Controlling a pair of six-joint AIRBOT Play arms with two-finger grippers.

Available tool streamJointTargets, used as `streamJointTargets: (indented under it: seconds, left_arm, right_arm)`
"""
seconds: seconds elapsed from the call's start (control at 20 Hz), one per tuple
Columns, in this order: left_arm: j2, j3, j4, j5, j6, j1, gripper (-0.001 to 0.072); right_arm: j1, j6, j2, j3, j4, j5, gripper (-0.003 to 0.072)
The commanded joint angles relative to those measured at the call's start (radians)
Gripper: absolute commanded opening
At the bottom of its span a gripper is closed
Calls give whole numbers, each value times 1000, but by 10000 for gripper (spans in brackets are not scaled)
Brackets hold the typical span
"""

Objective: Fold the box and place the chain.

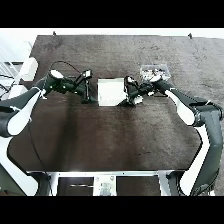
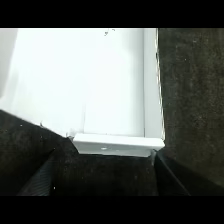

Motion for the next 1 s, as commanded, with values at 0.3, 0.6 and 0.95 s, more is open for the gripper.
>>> streamJointTargets:
  seconds: [0.3, 0.6, 0.95]
  left_arm:
    - [-33, 22, -14, -53, 168, 0, 720]
    - [-43, 22, -34, -38, 185, 0, 720]
    - [-81, 22, -113, -44, 240, -5, 720]
  right_arm:
    - [1, 0, 0, 0, 0, 1, 589]
    - [1, 0, 0, 0, 0, 0, 588]
    - [1, 0, 0, 0, 0, 0, 588]
